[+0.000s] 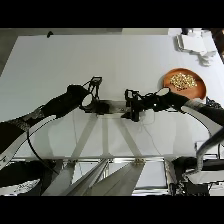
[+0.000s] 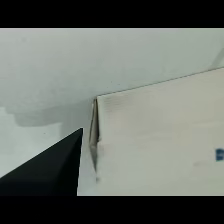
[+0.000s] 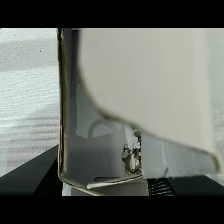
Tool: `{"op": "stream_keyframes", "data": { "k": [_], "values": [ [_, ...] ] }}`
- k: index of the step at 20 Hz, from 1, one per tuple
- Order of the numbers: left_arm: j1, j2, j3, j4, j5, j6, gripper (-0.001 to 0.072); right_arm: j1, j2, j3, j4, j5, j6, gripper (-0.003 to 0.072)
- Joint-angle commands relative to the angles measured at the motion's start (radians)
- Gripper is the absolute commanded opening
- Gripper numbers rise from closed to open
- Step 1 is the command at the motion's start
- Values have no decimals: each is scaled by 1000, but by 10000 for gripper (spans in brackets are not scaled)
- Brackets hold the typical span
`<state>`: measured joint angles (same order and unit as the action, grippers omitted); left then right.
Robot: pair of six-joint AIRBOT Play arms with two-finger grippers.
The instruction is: Fold the box and place the chain.
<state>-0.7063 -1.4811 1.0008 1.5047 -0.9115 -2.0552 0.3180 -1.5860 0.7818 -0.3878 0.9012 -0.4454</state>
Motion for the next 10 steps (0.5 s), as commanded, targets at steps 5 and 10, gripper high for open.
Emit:
{"op": "stream_keyframes", "data": {
  "k": [5, 10],
  "values": [
    [-31, -34, 26, 68, -40, -175, 340, 0, 0, 1, 0, 0, 0, 405],
    [-38, -50, 26, 81, -33, -215, 203, 0, 0, 0, 0, 0, 0, 405]
  ]
}}
